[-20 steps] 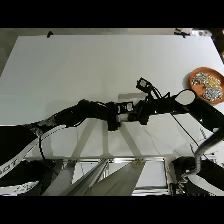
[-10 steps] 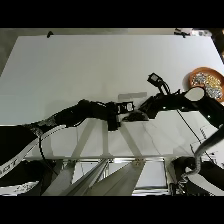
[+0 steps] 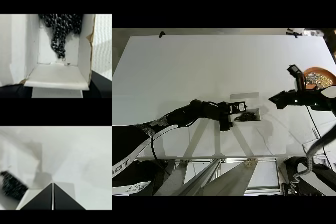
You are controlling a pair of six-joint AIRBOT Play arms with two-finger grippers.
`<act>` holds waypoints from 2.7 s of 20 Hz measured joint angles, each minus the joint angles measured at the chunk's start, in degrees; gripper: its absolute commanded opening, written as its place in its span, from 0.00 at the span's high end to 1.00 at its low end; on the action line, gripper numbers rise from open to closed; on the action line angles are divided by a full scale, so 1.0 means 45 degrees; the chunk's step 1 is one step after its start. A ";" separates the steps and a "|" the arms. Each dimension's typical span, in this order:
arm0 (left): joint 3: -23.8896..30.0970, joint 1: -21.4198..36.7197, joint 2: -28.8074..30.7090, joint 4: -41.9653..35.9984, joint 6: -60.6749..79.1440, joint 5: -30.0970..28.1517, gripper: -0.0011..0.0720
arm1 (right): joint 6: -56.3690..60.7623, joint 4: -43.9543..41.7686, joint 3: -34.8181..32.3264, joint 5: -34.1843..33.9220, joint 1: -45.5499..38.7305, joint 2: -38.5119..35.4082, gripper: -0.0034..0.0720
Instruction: Fold the box and place the chain.
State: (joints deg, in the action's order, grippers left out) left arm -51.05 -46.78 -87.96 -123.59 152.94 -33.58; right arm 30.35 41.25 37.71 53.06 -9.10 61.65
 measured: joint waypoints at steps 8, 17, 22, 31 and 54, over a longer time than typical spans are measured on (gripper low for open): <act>0.0000 0.0000 0.0000 0.0000 0.0000 0.0000 0.51 | -0.0155 -0.2176 0.0937 -0.1899 0.0617 0.2113 0.94; 0.0000 0.0000 0.0000 0.0000 0.0000 0.0000 0.51 | 0.0413 -0.0393 0.3405 -0.0427 0.2565 0.3959 0.94; -0.0005 0.0000 0.0000 0.0005 0.0024 0.0000 0.51 | 0.0563 0.1540 0.3653 0.1491 0.3060 0.4201 0.94; -0.0005 -0.0010 0.0005 0.0049 0.0049 -0.0068 0.51 | 0.0597 0.3847 0.3701 0.2701 0.3779 0.3439 0.94; 0.0000 -0.0010 0.0005 -0.0010 -0.0029 0.0010 0.51 | -0.2293 0.3614 0.3735 0.5289 0.4741 0.1530 0.50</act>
State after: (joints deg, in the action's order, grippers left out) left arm -51.05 -46.83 -87.94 -123.63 152.81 -33.54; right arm 20.03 57.52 54.52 76.86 12.23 68.53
